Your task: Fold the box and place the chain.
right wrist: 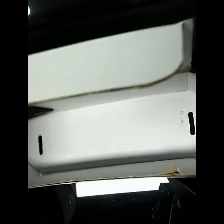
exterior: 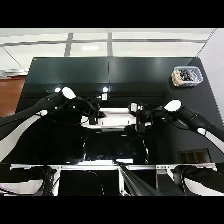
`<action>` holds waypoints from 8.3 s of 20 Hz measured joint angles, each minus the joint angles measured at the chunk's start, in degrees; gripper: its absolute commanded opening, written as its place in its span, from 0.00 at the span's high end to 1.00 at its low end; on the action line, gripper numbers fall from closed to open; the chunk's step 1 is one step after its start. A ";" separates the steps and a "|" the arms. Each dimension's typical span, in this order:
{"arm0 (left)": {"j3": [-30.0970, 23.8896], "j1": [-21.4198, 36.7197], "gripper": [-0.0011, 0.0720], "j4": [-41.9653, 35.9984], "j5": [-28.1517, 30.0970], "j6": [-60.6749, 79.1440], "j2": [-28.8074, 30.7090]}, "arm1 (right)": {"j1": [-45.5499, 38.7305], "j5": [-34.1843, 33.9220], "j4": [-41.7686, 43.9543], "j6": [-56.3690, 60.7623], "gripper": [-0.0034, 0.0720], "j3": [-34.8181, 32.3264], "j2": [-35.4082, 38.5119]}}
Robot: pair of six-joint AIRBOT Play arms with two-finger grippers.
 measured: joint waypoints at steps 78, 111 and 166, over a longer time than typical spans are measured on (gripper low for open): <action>-0.28 10.82 0.72 -4.20 -10.05 -30.21 14.43 | 0.83 -3.43 -3.89 3.08 0.73 0.02 -4.11; -12.09 -4.11 0.86 -7.52 6.34 -2.62 9.25 | 0.83 -3.39 -3.91 3.06 0.73 0.02 -4.11; 0.15 4.63 0.36 -4.04 -15.17 -75.89 5.03 | 0.83 -3.37 -3.91 3.06 0.73 0.02 -4.11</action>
